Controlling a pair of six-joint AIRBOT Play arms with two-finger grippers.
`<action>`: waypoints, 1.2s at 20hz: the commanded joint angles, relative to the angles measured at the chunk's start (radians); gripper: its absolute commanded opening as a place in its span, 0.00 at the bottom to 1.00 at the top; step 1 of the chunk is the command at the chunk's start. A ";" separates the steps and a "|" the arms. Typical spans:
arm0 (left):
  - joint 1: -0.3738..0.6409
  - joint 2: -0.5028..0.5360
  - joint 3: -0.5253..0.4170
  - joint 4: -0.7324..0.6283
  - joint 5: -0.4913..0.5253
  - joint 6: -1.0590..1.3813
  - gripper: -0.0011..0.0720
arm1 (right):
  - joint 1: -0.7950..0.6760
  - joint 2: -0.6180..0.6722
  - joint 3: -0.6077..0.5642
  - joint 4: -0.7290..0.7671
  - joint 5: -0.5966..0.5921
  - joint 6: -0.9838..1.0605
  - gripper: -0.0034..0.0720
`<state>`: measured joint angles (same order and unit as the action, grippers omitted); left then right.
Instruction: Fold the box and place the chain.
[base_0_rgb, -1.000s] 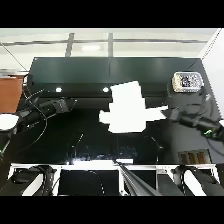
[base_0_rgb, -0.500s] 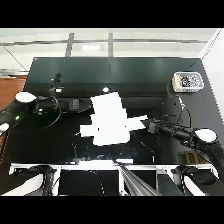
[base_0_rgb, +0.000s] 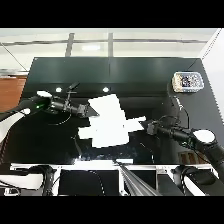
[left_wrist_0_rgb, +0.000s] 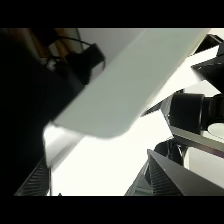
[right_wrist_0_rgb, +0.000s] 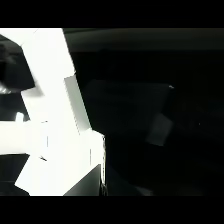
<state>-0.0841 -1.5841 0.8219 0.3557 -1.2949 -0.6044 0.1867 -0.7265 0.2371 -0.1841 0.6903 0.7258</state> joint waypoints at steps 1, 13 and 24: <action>-0.021 -0.064 0.046 -0.026 -0.079 0.064 0.99 | 0.002 0.001 -0.001 0.000 0.005 0.000 0.06; -0.057 -0.087 0.059 0.127 -0.182 0.191 0.36 | 0.002 0.001 -0.001 -0.007 -0.023 0.000 0.06; -0.183 0.058 0.119 0.285 -0.021 0.118 0.04 | -0.027 0.001 0.199 -0.562 0.082 -0.055 0.94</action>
